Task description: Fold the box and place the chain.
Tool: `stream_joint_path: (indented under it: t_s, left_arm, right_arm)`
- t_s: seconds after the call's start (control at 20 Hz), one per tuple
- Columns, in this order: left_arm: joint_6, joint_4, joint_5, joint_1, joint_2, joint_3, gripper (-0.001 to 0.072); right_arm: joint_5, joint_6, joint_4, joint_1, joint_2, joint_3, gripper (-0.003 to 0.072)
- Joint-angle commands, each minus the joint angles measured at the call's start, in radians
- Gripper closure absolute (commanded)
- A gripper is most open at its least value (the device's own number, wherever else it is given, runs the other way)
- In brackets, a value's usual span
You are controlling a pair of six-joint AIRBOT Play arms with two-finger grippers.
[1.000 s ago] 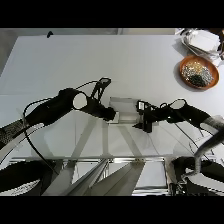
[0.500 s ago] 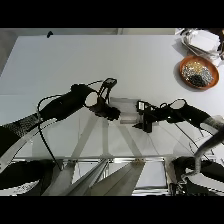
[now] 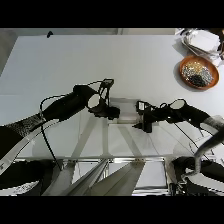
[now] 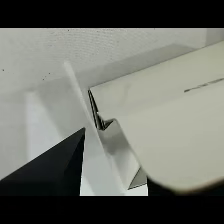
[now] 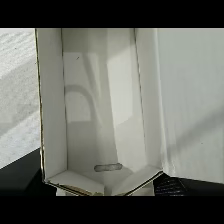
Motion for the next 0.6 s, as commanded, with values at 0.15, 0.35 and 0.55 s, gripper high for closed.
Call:
stream_joint_path:
  t_s: [0.15,0.35,0.55]
  left_arm:
    - [-0.114,-0.040,-0.040,-0.008,-0.001,0.001,0.0270]
    - [-0.163,-0.008,-0.149,-0.018,-0.055,0.118,0.0247]
    - [-0.260,0.071,-0.296,-0.019,-0.121,0.211,0.0257]
  right_arm:
    - [0.000,0.000,0.001,0.000,0.001,0.001,0.0282]
    - [0.000,0.000,0.000,0.000,0.001,0.001,0.0282]
    - [0.000,0.000,0.000,0.000,0.001,0.001,0.0282]
